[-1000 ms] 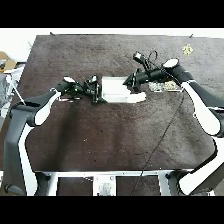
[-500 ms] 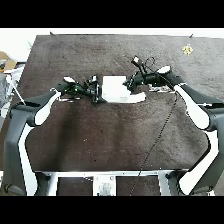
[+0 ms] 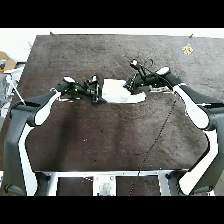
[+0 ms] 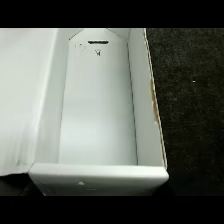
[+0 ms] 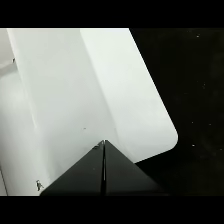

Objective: Fold the box and place the chain.

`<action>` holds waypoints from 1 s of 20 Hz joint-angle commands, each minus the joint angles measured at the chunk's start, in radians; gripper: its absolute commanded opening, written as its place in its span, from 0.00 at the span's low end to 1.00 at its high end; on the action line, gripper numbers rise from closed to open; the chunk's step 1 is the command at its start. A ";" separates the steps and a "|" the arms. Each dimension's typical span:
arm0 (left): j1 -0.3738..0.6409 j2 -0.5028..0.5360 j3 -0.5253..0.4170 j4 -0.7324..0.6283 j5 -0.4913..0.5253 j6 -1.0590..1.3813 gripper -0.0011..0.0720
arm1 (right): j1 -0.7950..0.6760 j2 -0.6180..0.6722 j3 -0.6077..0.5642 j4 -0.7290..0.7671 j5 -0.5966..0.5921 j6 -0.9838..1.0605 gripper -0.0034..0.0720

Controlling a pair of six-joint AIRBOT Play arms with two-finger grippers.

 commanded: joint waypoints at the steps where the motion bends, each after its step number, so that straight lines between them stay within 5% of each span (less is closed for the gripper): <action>1: 0.000 -0.001 0.000 -0.001 0.000 0.000 0.50 | -0.006 0.074 0.001 0.008 0.014 0.002 0.05; 6: 0.000 -0.001 0.000 -0.001 0.000 0.000 0.50 | -0.051 0.238 0.001 -0.120 0.171 0.013 0.06; 7: 0.000 -0.001 0.000 -0.001 0.000 0.000 0.50 | -0.056 0.251 0.001 -0.180 0.198 0.013 0.25; 8: 0.000 -0.001 0.000 -0.001 0.000 0.000 0.50 | -0.056 0.254 0.000 -0.244 0.218 0.013 0.62; 9: 0.000 -0.001 0.000 -0.001 0.000 0.000 0.50 | -0.055 0.252 -0.009 -0.293 0.215 0.012 0.81; 11: 0.000 -0.001 0.000 -0.001 0.000 0.000 0.50 | -0.051 0.238 -0.052 -0.338 0.174 -0.021 0.95; 15: 0.000 -0.001 0.000 -0.001 0.001 0.000 0.50 | -0.016 0.177 -0.122 -0.362 0.133 -0.145 0.94; 17: 0.000 -0.001 0.000 -0.001 0.001 0.000 0.50 | 0.003 0.146 -0.127 -0.359 0.113 -0.150 0.78; 19: 0.000 -0.001 0.000 -0.001 0.001 0.000 0.50 | 0.015 0.132 -0.127 -0.346 0.108 -0.150 0.78; 20: 0.000 -0.001 0.000 -0.001 0.001 0.000 0.50 | 0.018 0.132 -0.127 -0.345 0.101 -0.150 0.67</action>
